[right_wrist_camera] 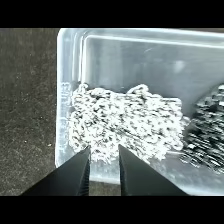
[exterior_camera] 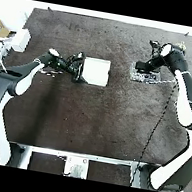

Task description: Fold the box and place the chain.

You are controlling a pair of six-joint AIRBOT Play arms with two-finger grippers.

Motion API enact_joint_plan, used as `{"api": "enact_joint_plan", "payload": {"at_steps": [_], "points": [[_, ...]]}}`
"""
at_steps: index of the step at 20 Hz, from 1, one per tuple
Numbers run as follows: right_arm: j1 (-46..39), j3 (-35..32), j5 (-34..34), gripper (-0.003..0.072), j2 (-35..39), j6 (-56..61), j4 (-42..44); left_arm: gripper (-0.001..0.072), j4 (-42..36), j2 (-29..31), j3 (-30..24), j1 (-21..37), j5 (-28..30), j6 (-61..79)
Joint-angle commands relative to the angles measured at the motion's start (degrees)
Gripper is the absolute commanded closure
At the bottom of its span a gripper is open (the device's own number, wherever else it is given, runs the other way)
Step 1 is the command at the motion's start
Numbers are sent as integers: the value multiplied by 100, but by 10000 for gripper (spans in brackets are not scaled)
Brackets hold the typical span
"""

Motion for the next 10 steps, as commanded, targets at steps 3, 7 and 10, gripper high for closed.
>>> {"api": "enact_joint_plan", "payload": {"at_steps": [3,7,10], "points": [[26,-17,55,482,-188,-297,129,425,-9,0,4,0,2,2],[63,-15,90,483,-273,-295,127,425,-11,0,4,-2,2,2],[63,-2,28,679,-275,-229,31,424,-11,0,4,0,2,2]]}}
